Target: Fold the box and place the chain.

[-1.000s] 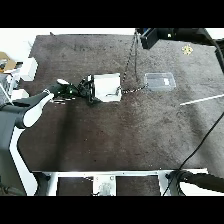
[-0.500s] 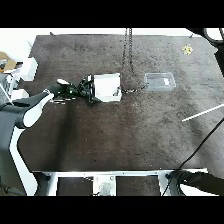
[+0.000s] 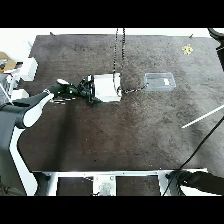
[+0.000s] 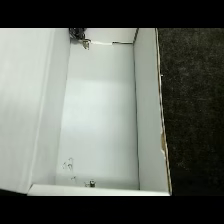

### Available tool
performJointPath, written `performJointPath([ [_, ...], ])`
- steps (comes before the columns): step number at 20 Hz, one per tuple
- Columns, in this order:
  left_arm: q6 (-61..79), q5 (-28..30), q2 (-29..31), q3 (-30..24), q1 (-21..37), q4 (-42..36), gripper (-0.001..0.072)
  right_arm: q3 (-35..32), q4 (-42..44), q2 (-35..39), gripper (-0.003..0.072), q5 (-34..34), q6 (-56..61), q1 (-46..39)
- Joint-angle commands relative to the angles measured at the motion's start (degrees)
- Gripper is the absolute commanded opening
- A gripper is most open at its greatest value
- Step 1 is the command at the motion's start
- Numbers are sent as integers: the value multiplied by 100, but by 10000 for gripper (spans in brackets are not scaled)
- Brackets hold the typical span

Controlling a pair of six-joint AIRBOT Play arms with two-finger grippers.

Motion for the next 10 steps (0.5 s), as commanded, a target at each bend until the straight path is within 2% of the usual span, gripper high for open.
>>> performJointPath([
  [1,0,-2,2,2,0,2,348,310,-4,-271,5,-122,2,79],
  [10,0,-2,2,2,0,2,347,306,-240,-549,5,-144,4,57],
])
